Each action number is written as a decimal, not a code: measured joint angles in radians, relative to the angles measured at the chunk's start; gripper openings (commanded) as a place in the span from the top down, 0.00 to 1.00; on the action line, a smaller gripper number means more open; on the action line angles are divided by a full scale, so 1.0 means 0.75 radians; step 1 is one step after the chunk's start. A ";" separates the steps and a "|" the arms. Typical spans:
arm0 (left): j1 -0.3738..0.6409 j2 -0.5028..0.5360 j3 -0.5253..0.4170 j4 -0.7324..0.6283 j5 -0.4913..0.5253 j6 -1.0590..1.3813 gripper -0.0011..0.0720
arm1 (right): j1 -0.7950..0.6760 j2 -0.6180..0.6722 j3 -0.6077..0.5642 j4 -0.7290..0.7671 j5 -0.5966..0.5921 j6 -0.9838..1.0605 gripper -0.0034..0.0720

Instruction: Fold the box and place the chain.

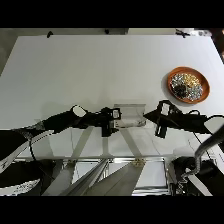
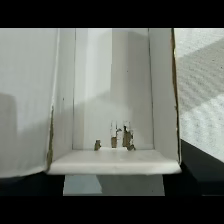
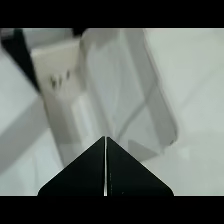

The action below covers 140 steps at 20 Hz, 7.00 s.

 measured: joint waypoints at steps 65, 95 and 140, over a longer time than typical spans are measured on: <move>0.000 0.000 0.000 0.002 -0.011 0.001 0.70 | 0.089 -0.453 -0.049 -0.216 -0.135 -0.379 0.82; 0.000 0.000 -0.001 -0.001 -0.010 0.000 0.70 | 0.101 0.102 -0.014 -1.210 0.007 1.673 0.93; -0.001 0.000 -0.001 0.000 -0.008 0.002 0.70 | -0.286 -0.559 0.151 -0.237 0.382 1.310 0.49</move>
